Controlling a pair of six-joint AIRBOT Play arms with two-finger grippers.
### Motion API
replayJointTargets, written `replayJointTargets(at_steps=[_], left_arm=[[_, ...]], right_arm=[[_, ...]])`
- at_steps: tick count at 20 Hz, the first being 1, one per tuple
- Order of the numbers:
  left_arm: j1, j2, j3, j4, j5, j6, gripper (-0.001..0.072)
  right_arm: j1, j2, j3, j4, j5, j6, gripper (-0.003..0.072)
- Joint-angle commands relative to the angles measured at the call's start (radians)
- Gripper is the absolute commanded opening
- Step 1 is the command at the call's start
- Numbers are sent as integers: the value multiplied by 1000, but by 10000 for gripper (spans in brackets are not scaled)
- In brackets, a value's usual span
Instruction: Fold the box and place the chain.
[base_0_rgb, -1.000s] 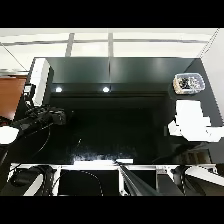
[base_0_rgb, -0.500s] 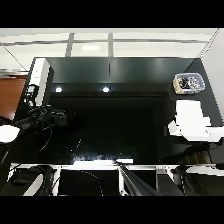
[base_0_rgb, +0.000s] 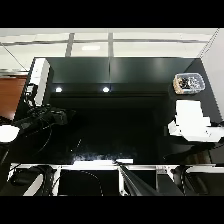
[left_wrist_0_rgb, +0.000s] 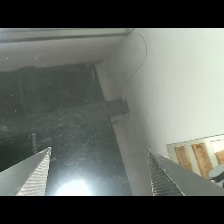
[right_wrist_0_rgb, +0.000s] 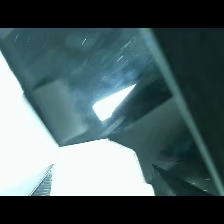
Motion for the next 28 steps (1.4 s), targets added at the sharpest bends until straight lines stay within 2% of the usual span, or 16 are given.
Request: replayJointTargets(at_steps=[1, 2, 3, 4, 5, 6, 8, 12, 13, 14, 18, 22, 25, 28], left_arm=[[0, 0, 1, -2, 3, -1, 720], [0, 0, 1, -2, 3, -1, 720], [0, 0, 1, -3, 3, -1, 720], [0, 0, 1, -4, 3, -1, 720], [0, 0, 1, -4, 3, -1, 720], [0, 0, 1, -4, 3, -1, 720], [0, -1, 1, -3, 3, -1, 720], [0, 0, 1, -4, 3, -1, 720], [0, 0, 1, -4, 3, -1, 720], [0, 0, 1, -4, 2, -1, 720], [0, 0, 1, -4, 0, -1, 720], [0, -1, 1, -3, 1, 0, 720], [0, -1, 1, -3, 10, -1, 720], [0, -1, 1, -5, -25, -17, 720]], right_arm=[[-2, -13, 3, -9, 60, -5, 570], [-1, -13, 3, -9, 59, -5, 485], [-1, -13, 3, -9, 60, -7, 483], [-1, -13, 3, -9, 65, -13, 367], [-1, -13, 3, -7, 70, -18, 163], [-1, -13, 3, 0, 77, -33, 84], [-1, -13, 3, 24, 95, -51, 60], [0, -12, 2, 146, 147, -57, 57], [3, -8, 1, 185, 160, -58, 16], [11, 3, -5, 220, 164, -59, 16], [73, 81, -91, 326, 132, -85, 15], [205, 207, -223, 397, 32, -59, 15], [348, 356, -329, 423, -90, -44, 15], [507, 522, -441, 475, -195, -11, 16]])
